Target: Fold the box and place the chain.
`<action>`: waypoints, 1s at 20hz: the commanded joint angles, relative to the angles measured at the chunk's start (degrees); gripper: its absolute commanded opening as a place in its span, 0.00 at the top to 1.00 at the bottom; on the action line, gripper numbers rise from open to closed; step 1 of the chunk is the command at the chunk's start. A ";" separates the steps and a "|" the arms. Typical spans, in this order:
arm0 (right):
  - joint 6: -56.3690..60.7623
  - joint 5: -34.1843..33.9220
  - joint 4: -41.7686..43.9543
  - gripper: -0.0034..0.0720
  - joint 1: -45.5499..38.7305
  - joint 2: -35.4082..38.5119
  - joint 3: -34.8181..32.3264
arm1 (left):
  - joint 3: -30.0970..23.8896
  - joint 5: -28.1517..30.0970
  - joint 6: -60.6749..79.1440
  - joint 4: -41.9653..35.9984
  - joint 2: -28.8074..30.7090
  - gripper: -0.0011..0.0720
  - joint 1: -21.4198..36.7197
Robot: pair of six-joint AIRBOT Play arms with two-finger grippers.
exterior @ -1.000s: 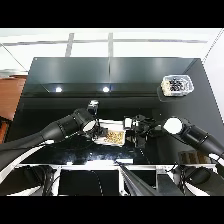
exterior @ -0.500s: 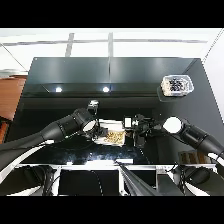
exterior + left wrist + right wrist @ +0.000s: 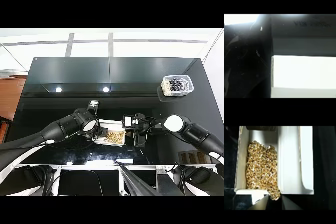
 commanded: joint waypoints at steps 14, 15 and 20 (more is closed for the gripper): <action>25.31 9.14 -20.11 0.37 0.83 4.24 3.19 | 1.99 -0.33 -0.09 0.02 0.07 0.94 0.04; 29.94 10.54 -23.71 0.37 -0.79 6.08 3.19 | 2.86 0.09 -1.18 0.26 0.07 0.94 0.04; 48.54 13.31 -26.27 0.37 -10.16 11.50 3.19 | 3.69 2.69 -7.78 2.75 -1.44 0.94 0.17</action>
